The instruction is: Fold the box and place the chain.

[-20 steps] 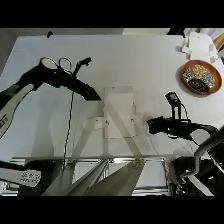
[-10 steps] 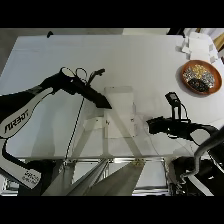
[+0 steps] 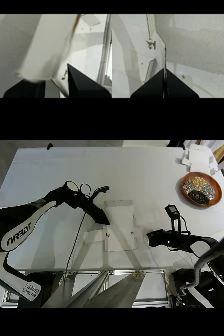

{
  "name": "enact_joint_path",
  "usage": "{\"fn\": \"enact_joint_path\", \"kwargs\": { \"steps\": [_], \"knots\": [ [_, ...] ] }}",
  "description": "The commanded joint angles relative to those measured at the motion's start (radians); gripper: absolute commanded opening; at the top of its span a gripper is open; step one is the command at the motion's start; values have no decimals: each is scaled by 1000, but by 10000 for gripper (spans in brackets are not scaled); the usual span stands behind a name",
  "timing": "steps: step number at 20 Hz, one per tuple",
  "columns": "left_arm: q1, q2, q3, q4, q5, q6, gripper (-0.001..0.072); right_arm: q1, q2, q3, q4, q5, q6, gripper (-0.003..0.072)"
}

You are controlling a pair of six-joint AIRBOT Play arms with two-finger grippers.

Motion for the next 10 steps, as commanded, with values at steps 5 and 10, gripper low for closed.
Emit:
{"fn": "enact_joint_path", "kwargs": {
  "steps": [5,10],
  "knots": [
    [0,0,0,75,7,103,57,1,0,0,-1,5,0,13],
    [-1,0,0,-48,42,172,236,1,0,0,-1,5,0,14]
  ]
}}
